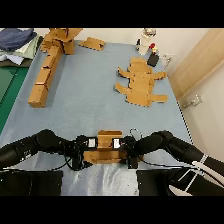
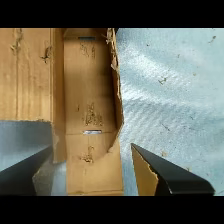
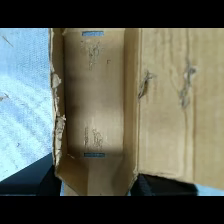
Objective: Fold the box.
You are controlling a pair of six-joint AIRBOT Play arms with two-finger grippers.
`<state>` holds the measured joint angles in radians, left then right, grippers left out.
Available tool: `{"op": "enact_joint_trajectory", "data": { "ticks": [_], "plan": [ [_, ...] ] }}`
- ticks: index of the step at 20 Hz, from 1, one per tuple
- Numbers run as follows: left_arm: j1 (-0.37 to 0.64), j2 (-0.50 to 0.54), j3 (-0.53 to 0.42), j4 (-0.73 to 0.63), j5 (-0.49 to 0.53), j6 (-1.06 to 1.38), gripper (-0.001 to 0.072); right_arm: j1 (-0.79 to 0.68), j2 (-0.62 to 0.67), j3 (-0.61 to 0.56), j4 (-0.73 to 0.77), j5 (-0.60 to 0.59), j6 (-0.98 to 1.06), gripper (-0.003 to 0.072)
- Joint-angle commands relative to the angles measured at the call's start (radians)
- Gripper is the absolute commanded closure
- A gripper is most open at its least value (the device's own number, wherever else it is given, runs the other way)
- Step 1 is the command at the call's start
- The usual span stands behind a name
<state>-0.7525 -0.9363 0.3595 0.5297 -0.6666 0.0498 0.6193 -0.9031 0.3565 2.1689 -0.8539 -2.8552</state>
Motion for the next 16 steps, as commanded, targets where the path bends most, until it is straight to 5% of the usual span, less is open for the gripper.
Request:
{"op": "enact_joint_trajectory", "data": {
  "ticks": [1,2,6,7,16],
  "plan": [
    [-0.015,-0.022,0.001,-0.01,0.043,0.014,0.0201,0.0,0.0,0.001,0.0,0.0,0.0,0.0166],
    [-0.015,-0.023,0.001,-0.01,0.043,0.014,0.0286,0.0,0.0,0.001,0.0,0.0,0.0,0.0167],
    [-0.017,-0.023,0.001,-0.01,0.043,0.014,0.0303,0.0,0.0,0.001,0.0,0.0,0.0,0.0166],
    [-0.022,-0.023,0.001,-0.01,0.044,0.014,0.0414,0.0,0.0,0.001,0.0,0.0,0.0,0.0166],
    [-0.084,-0.023,0.001,-0.01,0.154,0.048,0.0417,0.0,0.0,0.001,0.0,0.0,0.0,0.0166]
  ]
}}
